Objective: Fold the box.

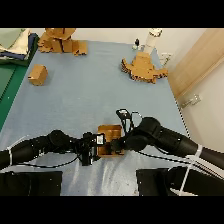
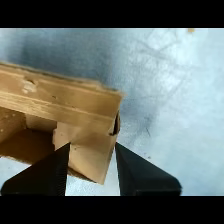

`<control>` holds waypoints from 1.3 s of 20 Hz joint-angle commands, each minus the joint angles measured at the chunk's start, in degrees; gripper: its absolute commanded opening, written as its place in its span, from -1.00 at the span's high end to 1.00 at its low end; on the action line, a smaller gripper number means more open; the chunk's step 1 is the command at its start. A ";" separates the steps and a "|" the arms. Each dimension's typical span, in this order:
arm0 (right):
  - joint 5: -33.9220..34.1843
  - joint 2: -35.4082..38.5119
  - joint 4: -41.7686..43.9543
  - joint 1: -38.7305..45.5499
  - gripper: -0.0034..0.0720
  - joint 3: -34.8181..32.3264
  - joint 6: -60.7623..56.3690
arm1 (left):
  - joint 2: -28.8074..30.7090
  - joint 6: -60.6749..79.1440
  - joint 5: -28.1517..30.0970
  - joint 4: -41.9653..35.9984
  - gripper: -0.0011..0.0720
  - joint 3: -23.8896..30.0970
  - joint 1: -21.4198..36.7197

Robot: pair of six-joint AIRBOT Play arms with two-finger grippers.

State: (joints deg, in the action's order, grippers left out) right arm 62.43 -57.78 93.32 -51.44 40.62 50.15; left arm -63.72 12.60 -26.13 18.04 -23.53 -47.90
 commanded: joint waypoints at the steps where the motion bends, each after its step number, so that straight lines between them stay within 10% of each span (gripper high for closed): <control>1: 8.15 -6.91 -6.54 -5.92 -0.26 4.33 -14.43 | 0.02 0.00 0.02 0.00 -0.02 0.02 0.04; 9: 9.44 -15.50 -7.06 -7.61 -0.03 9.14 -24.55 | 0.02 0.00 0.02 0.00 -0.02 0.02 0.04; 13: 9.42 -17.03 -7.06 -7.61 0.78 9.14 -24.70 | 0.02 0.00 0.02 0.00 -0.02 0.02 0.04; 17: 9.40 -17.03 -6.73 -7.63 0.89 9.20 -24.65 | 0.02 0.02 0.02 0.00 -0.02 0.02 0.04; 20: 10.12 -16.59 -6.75 -7.61 0.67 10.23 -23.23 | 0.02 0.02 0.02 0.00 -0.02 0.02 0.04; 22: 11.15 -15.63 -6.78 -7.61 -0.21 11.19 -23.26 | 0.02 0.00 0.04 0.00 -0.02 0.02 0.04; 26: 17.22 -13.79 -8.74 -7.26 -0.26 12.39 -23.26 | 0.02 0.02 0.04 0.00 -0.02 0.02 0.04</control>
State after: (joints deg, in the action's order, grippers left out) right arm 74.37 -72.62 86.02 -58.96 52.27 26.59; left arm -63.72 12.49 -26.13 17.89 -23.53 -47.86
